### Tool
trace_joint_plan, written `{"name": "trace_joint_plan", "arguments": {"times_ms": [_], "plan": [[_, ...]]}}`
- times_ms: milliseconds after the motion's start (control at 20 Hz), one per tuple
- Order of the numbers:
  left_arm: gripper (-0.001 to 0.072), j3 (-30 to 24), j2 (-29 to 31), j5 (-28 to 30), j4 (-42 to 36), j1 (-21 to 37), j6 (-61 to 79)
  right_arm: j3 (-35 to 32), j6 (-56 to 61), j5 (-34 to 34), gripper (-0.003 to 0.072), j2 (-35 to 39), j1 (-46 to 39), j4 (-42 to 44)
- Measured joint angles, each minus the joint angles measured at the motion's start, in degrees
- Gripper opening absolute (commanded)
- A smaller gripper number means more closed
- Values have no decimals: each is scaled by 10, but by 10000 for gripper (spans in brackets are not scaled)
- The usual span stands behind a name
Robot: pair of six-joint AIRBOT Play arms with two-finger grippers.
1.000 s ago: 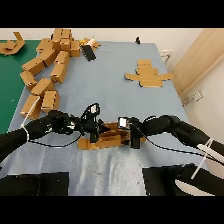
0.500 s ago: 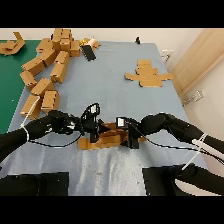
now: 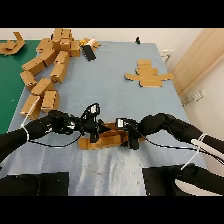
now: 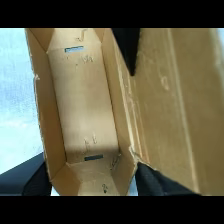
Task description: Fold the box.
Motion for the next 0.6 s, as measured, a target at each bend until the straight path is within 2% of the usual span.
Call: {"name": "trace_joint_plan", "arguments": {"times_ms": [400,450,550,600], "plan": [[15,0,0,0,0,0,0,0,-18,-1,718,-10,4,-13],[15,0,0,0,0,0,0,0,-18,-1,710,-11,4,-15],[15,0,0,0,0,0,0,0,-19,0,646,-14,5,-20],[15,0,0,0,0,0,0,0,-19,1,646,-15,5,-23]]}}
